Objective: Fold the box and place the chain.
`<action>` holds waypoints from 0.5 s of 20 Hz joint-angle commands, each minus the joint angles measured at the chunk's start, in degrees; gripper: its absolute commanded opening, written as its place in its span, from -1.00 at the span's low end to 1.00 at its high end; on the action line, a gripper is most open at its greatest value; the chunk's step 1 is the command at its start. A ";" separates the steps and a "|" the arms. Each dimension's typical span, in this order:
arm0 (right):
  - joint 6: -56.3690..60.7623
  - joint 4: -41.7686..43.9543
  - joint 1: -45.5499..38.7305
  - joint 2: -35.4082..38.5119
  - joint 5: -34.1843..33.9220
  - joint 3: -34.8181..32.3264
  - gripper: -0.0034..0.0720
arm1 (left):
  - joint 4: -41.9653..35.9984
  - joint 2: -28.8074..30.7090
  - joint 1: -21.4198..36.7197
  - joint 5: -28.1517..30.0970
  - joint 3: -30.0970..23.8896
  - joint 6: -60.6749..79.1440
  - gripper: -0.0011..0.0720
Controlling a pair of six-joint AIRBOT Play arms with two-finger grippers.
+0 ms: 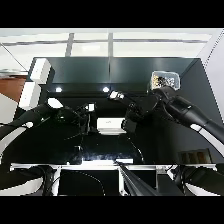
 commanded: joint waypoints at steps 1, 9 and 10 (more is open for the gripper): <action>11.10 -1.73 -2.67 4.28 -1.01 0.07 0.20 | 0.00 -0.02 -0.04 0.04 0.02 0.00 0.28; 20.50 32.06 -7.41 2.82 9.81 -13.44 -0.85 | 0.00 -0.02 -0.04 0.04 0.02 0.00 0.28; 20.98 32.59 -6.99 1.75 10.78 -13.44 -0.85 | 0.00 -0.02 -0.04 0.04 0.02 -0.02 0.28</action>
